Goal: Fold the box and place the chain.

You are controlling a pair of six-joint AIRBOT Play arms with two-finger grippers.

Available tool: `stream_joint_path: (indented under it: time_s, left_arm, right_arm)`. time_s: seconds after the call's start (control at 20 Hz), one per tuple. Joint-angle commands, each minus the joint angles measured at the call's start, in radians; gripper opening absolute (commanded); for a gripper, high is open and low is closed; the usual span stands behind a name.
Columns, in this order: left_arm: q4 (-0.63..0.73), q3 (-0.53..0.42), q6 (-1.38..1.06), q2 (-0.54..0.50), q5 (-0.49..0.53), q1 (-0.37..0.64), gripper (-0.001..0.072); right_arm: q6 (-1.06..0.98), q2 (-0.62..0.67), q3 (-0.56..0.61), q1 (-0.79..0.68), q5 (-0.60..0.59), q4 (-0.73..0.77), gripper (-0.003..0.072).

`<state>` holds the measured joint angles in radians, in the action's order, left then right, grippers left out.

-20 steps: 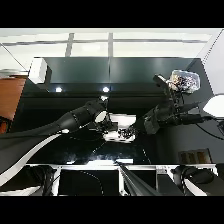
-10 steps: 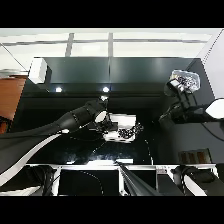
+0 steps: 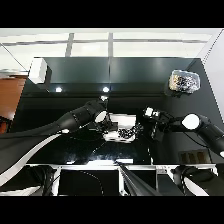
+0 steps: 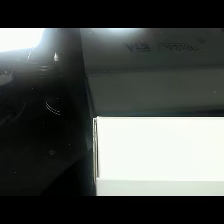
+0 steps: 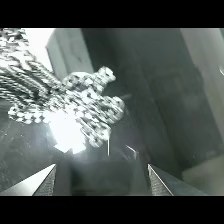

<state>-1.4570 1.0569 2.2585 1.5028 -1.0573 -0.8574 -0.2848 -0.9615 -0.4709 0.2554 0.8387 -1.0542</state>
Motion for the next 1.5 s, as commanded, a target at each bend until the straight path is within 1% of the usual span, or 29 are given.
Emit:
stream_joint_path:
  time_s: [0.0,0.05,0.45,0.6,0.65,0.85,1.15,1.2,1.25,1.35,1.4,1.45]
  left_arm:
    - [0.001,0.0,0.001,0.0,-0.003,0.0,0.0033]
    - [0.001,0.0,0.001,0.0,-0.003,0.0,0.0033]
    - [0.001,0.0,0.001,0.0,-0.001,0.0,0.0032]
    - [0.003,0.0,0.001,0.0,-0.001,0.0,0.0033]
    - [0.003,0.0,0.001,0.0,-0.001,0.0,0.0033]
    - [0.003,0.0,0.001,0.0,0.0,0.0,0.0033]
    - [0.003,0.0,0.001,0.0,0.001,0.0,0.0032]
    - [0.003,0.0,0.001,0.0,0.001,0.0,0.0033]
    - [0.003,0.0,0.001,0.0,0.001,0.0,0.0033]
    - [0.003,0.0,0.001,0.0,0.001,0.0,0.0033]
    - [0.003,0.0,0.001,0.0,0.0,0.0,0.0032]
    - [0.003,0.0,0.001,0.0,0.0,0.0,0.0033]
  right_arm:
    - [0.222,-0.056,0.008,0.013,-0.04,0.14,0.0704]
    - [0.254,-0.065,0.008,0.013,-0.045,0.164,0.0704]
    - [0.324,-0.138,0.008,0.013,-0.085,0.178,0.0704]
    - [0.381,-0.139,0.008,0.014,-0.103,0.263,0.0704]
    - [0.39,-0.142,0.008,0.017,-0.102,0.269,0.0704]
    - [0.396,-0.166,0.008,0.043,-0.103,0.268,0.0704]
    - [0.398,-0.168,0.008,0.052,-0.102,0.277,0.0701]
    - [0.398,-0.168,0.008,0.052,-0.099,0.28,0.0634]
    - [0.397,-0.168,0.008,0.052,-0.098,0.28,0.0596]
    - [0.385,-0.168,0.008,0.052,-0.095,0.279,0.0595]
    - [0.378,-0.168,0.008,0.052,-0.095,0.279,0.0538]
    - [0.378,-0.168,0.008,0.052,-0.095,0.278,0.0413]
